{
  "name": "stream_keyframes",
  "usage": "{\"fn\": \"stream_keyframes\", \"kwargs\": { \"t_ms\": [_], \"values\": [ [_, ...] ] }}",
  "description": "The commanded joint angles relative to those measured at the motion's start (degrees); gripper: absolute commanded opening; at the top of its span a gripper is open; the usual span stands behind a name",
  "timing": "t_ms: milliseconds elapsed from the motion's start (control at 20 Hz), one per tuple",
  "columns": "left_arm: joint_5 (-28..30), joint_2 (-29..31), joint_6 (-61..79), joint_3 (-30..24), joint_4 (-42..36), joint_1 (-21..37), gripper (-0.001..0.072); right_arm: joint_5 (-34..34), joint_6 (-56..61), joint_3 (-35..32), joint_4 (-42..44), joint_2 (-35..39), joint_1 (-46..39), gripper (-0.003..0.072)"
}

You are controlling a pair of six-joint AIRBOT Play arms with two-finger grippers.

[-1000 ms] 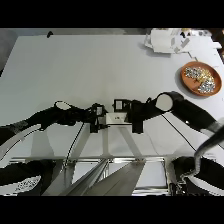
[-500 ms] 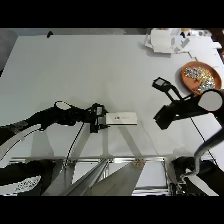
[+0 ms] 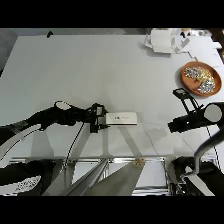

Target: Fold the box and place the chain.

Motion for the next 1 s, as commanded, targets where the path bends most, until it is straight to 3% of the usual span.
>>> {"fn": "stream_keyframes", "kwargs": {
  "t_ms": [0, 950],
  "values": [
    [0.0, 0.0, 0.0, 0.0, 0.0, 0.0, 0.0052, -0.7, 9.2, -0.6, -2.7, 0.2, -0.3, 0.0017],
    [0.0, 0.0, 0.0, 0.0, 0.0, 0.0, 0.0052, -0.6, 9.3, -0.6, -1.4, 0.2, -0.3, 0.0017]
  ]
}}
